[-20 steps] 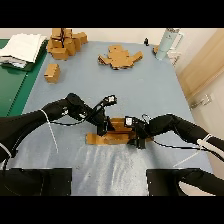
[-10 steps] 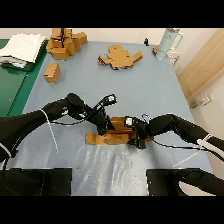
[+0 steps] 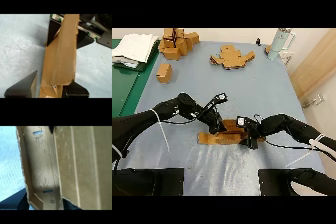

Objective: Fold the box.

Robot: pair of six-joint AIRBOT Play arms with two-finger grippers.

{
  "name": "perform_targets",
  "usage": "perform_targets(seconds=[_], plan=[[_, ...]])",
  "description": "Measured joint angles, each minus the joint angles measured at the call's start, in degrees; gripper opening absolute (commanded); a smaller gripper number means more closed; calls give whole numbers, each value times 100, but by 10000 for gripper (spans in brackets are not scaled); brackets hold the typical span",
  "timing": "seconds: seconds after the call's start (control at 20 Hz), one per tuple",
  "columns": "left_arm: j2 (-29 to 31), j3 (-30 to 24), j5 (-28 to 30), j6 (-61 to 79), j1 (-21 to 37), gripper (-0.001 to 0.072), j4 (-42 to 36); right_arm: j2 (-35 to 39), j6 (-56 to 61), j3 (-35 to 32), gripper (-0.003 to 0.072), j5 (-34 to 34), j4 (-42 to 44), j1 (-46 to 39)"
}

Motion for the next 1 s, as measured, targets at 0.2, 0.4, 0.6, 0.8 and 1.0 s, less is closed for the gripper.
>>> perform_targets(seconds=[0.2, 0.4, 0.6, 0.8, 1.0], plan=[[350, 11, -7, -918, 70, 668, 629, 0, 0, 0, 466, 0, 0, 0], [798, 11, -245, -2297, 195, 667, 1609, 0, 0, 0, 533, -4, -2, -2], [1005, 11, -579, -3086, 219, 667, 2074, 0, 0, 0, 533, -15, -9, 0], [1058, 11, -713, -3364, 225, 667, 2225, 0, 2, -4, 594, -33, -17, 0], [1075, 11, -723, -3458, 229, 666, 2284, -2, 2, -4, 585, -28, -11, 0]])
